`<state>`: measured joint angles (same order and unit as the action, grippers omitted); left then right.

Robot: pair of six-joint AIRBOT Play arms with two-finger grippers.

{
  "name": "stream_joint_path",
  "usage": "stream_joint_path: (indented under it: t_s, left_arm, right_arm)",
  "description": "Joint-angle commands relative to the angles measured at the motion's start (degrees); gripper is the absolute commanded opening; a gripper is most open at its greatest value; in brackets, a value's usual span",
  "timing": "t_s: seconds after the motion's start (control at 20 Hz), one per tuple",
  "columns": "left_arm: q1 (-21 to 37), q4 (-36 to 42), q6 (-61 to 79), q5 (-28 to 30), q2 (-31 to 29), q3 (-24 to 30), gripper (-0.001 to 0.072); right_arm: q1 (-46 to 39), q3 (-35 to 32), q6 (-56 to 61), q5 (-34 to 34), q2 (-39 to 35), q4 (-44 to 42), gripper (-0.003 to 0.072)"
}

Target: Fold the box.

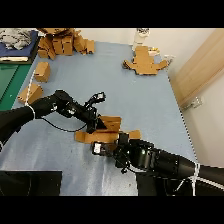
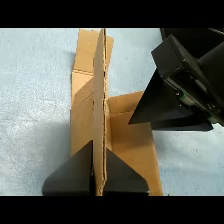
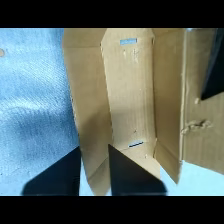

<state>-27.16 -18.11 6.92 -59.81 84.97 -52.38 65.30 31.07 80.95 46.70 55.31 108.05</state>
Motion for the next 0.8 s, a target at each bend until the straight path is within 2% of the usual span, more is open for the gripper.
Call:
stream_joint_path:
  t_s: [0.0, 0.2, 0.25, 0.3, 0.5, 0.75]
  left_arm:
    - [0.1, -0.2, 0.2, 1.9, 0.0, -0.1, 0.0013]
    - [0.1, -0.4, 0.2, 2.8, 0.0, -0.1, 0.0013]
    - [0.1, -0.4, 0.2, 2.8, 0.0, -0.1, 0.0013]
    - [0.1, -0.4, 0.2, 2.8, 0.0, -0.1, 0.0013]
    - [0.1, -0.4, 0.2, 2.8, 0.0, -0.1, 0.0013]
    - [0.1, -0.4, 0.2, 2.8, 0.0, -0.1, 0.0013]
  right_arm:
    - [0.0, 0.1, 0.0, 0.1, 0.0, 0.0, 0.0148]
    - [0.0, 0.5, 0.0, -0.2, -0.3, 0.2, 0.0144]
    - [0.0, 0.5, 0.0, -0.2, -0.5, 0.2, 0.0095]
    - [-0.1, 0.5, 0.1, -0.2, -0.7, 0.1, 0.0005]
    - [-0.3, 0.5, 0.0, -0.4, -1.4, -0.7, 0.0003]
    - [-1.3, 0.5, -4.0, -0.9, -1.9, -5.9, 0.0001]
